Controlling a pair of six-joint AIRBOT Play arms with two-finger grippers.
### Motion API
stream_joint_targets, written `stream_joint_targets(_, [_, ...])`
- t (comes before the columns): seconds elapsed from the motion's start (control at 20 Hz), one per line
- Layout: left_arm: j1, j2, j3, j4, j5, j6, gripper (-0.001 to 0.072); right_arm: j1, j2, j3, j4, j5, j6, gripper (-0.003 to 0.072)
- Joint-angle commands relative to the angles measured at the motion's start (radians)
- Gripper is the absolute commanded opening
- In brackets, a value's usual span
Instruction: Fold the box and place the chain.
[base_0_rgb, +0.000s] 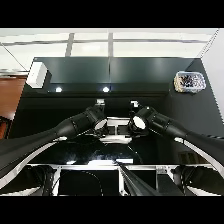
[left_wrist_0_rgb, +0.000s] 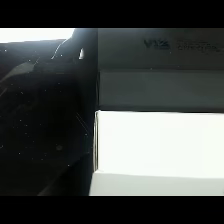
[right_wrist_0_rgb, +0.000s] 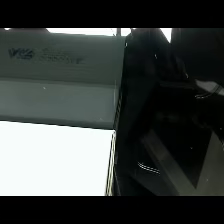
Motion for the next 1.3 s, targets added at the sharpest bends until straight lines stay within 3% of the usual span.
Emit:
stream_joint_targets(0.0, [0.001,0.000,0.000,-0.001,0.000,0.000,0.0025,0.000,0.000,0.001,0.000,0.008,0.007,0.0127])
stream_joint_targets(0.15, [0.001,0.000,0.000,-0.001,0.000,0.000,0.0025,0.001,-0.010,0.001,0.001,0.010,0.018,0.0102])
stream_joint_targets(0.2, [0.001,0.000,0.000,-0.001,0.000,0.000,0.0025,0.001,-0.013,0.001,0.002,0.011,0.018,0.0009])
stream_joint_targets(0.4, [0.001,0.000,0.000,-0.001,0.000,0.000,0.0025,-0.002,-0.014,0.010,-0.004,0.013,0.010,0.0014])
stream_joint_targets(0.5, [0.001,0.000,0.000,-0.001,0.000,0.000,0.0025,-0.010,-0.008,0.018,-0.004,0.025,-0.005,0.0251])
stream_joint_targets(0.55, [0.001,0.000,0.000,-0.001,0.000,0.000,0.0025,-0.011,-0.002,0.020,-0.008,0.026,-0.025,0.0274])
stream_joint_targets(0.8, [0.000,0.000,0.000,0.000,0.000,0.000,0.0025,-0.023,0.074,0.020,-0.019,0.065,-0.141,0.0274])
stream_joint_targets(1.05, [0.001,0.000,0.000,0.000,0.000,0.000,0.0025,-0.057,0.317,0.020,-0.030,0.147,-0.263,0.0274])
stream_joint_targets(1.15, [0.001,0.000,0.000,0.000,0.000,0.000,0.0025,-0.101,0.430,0.019,-0.147,0.200,-0.269,0.0274])
stream_joint_targets(1.25, [0.000,0.000,0.000,0.000,0.000,0.000,0.0025,-0.166,0.515,0.005,-0.425,0.286,-0.269,0.0272])
